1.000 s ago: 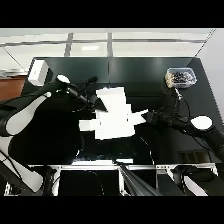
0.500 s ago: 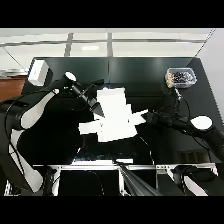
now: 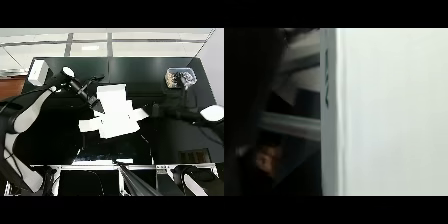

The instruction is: Fold the box and place the chain.

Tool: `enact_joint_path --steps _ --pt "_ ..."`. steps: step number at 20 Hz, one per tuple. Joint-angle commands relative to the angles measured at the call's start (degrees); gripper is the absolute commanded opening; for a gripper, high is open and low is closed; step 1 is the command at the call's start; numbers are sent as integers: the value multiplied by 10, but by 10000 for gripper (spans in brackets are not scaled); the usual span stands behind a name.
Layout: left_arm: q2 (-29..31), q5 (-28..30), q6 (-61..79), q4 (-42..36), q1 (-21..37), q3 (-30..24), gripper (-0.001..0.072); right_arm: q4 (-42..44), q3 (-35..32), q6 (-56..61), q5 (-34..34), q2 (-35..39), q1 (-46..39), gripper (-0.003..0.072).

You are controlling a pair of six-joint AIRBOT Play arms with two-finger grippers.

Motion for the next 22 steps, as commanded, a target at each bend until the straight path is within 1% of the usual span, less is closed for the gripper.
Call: enact_joint_path --steps 1,2,4,5,6,7,8,9,12,14,15,18,19,20,22 --pt "123 139 110 -2 -17 -111 20 -139 107 -18 155 0 -46 696" --pt "181 208 165 -13 -26 -178 21 -185 123 -34 175 0 -46 696" --pt "273 336 276 -25 -46 -289 25 -235 125 -62 182 0 -46 696" --pt "304 378 369 -21 -57 -329 25 -243 125 -76 181 0 -46 696" --pt "322 391 465 -15 -65 -352 25 -242 124 -101 180 0 -46 696" --pt "325 390 536 -10 -73 -359 25 -241 124 -120 178 0 -46 696" --pt "321 395 556 2 -82 -359 25 -241 124 -136 178 0 -46 695" --pt "317 414 556 13 -91 -358 24 -242 124 -141 178 0 -46 696" --pt "310 503 557 50 -122 -358 25 -242 118 -142 182 0 -39 695" --pt "302 534 557 51 -134 -358 26 -242 97 -186 179 0 -12 695" --pt "295 537 557 51 -136 -358 26 -241 78 -209 162 0 4 695" --pt "271 519 557 58 -136 -358 26 -240 9 -280 64 -1 61 696" --pt "271 517 554 56 -137 -358 26 -240 -7 -299 41 -1 78 697" --pt "271 518 553 55 -137 -358 26 -240 -21 -320 22 -1 96 697" --pt "271 530 552 55 -135 -358 26 -232 -32 -361 12 -7 130 697"
